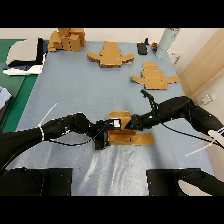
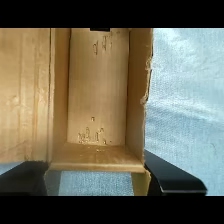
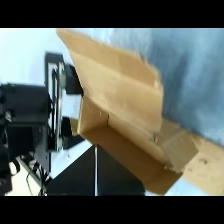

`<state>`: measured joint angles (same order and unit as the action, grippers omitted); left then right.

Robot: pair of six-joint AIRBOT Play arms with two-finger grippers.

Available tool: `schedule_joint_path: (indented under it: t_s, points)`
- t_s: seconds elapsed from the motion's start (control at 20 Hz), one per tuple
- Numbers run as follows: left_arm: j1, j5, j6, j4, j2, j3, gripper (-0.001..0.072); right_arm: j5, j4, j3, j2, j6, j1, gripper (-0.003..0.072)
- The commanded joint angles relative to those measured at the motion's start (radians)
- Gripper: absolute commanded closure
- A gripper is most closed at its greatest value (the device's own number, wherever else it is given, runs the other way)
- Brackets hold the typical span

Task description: Fold the box.

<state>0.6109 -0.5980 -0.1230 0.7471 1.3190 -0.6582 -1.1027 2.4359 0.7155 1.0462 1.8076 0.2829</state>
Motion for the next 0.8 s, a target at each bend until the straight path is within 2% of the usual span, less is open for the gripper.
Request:
schedule_joint_path:
  t_s: [0.0, 0.35, 0.75]
  points:
    - [0.0, -0.006, 0.002, 0.002, 0.001, 0.0, 0.0283, 0.16, -0.01, 0.055, 0.013, 0.019, -0.001, 0.0679]
    - [0.0, -0.056, -0.01, 0.002, 0.001, -0.032, 0.0282, 0.174, -0.016, 0.083, 0.119, 0.028, 0.006, 0.0679]
    - [0.0, -0.055, -0.08, 0.058, 0.002, -0.032, 0.0282, 0.231, -0.068, 0.083, 0.134, 0.061, 0.094, 0.0679]
